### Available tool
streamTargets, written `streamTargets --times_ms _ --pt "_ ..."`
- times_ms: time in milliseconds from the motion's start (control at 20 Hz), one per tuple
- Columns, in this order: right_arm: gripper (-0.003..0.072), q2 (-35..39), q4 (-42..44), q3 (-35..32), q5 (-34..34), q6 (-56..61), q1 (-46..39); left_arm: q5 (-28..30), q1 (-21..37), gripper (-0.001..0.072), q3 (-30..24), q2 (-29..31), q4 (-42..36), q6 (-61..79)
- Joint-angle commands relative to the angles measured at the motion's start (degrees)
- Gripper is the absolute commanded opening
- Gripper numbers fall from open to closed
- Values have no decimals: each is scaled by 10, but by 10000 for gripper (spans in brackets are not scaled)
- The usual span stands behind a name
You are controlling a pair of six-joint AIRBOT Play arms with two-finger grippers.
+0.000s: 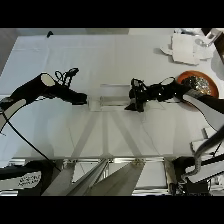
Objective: Fold the box and place the chain.
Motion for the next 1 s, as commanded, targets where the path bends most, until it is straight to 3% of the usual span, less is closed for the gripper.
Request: streamTargets --times_ms 0,350,750,800,850,900,950 --pt "520 0 0 0 0 0 0 15 -7 8 0 -18 -12 -8" --pt "520 0 0 0 0 0 0 14 -12 8 0 -34 -88 10" --pt "520 0 0 0 0 0 0 1 -12 15 0 -33 -114 13" --pt "520 0 0 0 0 0 0 1 -12 32 0 -33 -121 29" --pt "520 0 0 0 0 0 0 -1 -12 122 0 -33 -127 54" --pt "520 0 0 0 0 0 0 -5 -12 261 0 -33 -135 79" --pt "520 0 0 0 0 0 0 -9 -11 282 0 -33 -144 92"
